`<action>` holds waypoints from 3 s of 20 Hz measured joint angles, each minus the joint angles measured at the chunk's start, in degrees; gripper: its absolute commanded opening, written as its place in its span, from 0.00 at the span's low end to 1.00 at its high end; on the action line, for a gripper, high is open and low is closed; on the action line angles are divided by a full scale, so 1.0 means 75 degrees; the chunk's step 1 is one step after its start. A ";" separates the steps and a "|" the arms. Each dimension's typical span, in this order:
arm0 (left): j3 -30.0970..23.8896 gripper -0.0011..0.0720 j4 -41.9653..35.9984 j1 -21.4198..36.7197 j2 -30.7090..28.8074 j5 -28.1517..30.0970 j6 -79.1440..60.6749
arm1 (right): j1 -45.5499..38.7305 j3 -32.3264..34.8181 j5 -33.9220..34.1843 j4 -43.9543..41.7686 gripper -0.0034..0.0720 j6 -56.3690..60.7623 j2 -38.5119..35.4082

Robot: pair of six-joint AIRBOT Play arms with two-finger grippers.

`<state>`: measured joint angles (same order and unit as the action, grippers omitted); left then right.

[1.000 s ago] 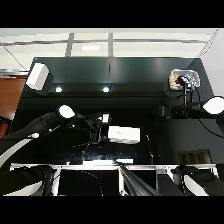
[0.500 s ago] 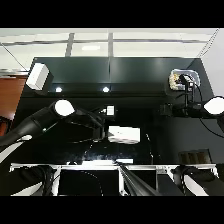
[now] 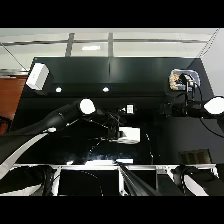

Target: Fold the box and place the chain.

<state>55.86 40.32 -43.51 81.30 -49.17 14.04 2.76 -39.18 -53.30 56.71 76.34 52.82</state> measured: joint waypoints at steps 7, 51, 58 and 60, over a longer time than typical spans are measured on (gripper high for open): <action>0.0172 0.98 0.0140 -0.0108 0.0227 -0.0396 0.0219 | 0.0000 0.0000 0.0111 -0.0017 0.06 0.0000 0.0000; 0.0192 0.42 0.3864 0.8682 -0.0833 -0.2020 0.6309 | 0.0000 0.0000 0.0312 -0.0015 0.07 -0.0003 0.0000; 0.0294 0.42 0.3791 0.9929 -0.0664 -0.0752 0.5613 | 0.0000 0.0000 0.0254 -0.0012 0.07 -0.0006 0.0000; 0.0440 0.42 0.3762 0.9973 -0.0490 -0.0326 0.5281 | 0.0000 0.0000 0.0227 -0.0015 0.07 -0.0006 0.0000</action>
<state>59.16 68.53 31.29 77.62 -51.62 53.65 2.76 -39.18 -51.59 56.60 76.29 52.82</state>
